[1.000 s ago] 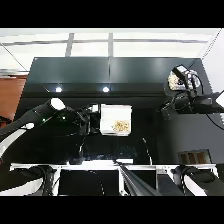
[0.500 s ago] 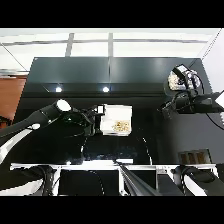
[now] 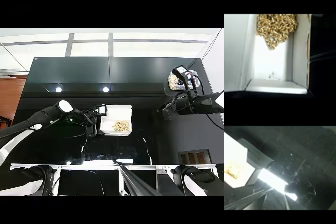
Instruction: Fold the box and place the chain.
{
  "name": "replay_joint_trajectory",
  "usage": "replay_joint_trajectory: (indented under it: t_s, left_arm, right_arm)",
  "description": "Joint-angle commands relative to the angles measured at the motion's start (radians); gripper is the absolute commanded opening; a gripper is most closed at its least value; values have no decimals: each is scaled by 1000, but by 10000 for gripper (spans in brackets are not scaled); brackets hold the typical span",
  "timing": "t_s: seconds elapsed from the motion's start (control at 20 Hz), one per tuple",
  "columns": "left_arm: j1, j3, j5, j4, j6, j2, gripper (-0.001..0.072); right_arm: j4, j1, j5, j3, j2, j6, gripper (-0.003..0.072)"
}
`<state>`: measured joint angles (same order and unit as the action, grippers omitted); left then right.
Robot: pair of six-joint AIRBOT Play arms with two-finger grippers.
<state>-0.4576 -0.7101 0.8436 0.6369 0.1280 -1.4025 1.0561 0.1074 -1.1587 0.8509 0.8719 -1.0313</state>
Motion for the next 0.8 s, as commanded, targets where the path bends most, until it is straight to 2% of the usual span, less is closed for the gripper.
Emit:
replay_joint_trajectory:
  t_s: [0.0, 0.05, 0.1, 0.25, 0.4, 0.5, 0.6, 0.7, 0.75]
  left_arm:
    - [-22, -1, -6, 3, 0, 0, 547]
    - [-22, -1, -6, 3, -1, 0, 442]
    - [-20, -1, -6, 4, -1, 0, 385]
    - [-20, -1, -16, 18, 0, 0, 384]
    - [-20, -1, -84, 17, -1, 1, 384]
    - [-21, -1, -91, 17, -1, 1, 385]
    - [-20, -1, -92, 17, -4, 1, 384]
    - [-21, -1, -91, 17, -4, 1, 385]
    - [-20, -1, -90, 17, -4, 1, 385]
  right_arm:
    - [0, 0, 17, 0, 1, 0, 267]
    - [0, 0, 18, 0, 1, 0, 267]
    - [0, 0, 19, 0, 1, 0, 267]
    - [-13, 1, 38, -5, 6, -9, 267]
    - [-67, 2, 75, -24, 54, -43, 267]
    - [-129, 5, 172, -24, 132, -42, 268]
    - [-219, 9, 324, -24, 218, -42, 271]
    - [-296, 9, 406, -10, 304, -37, 603]
    - [-312, 10, 403, 7, 343, -37, 604]
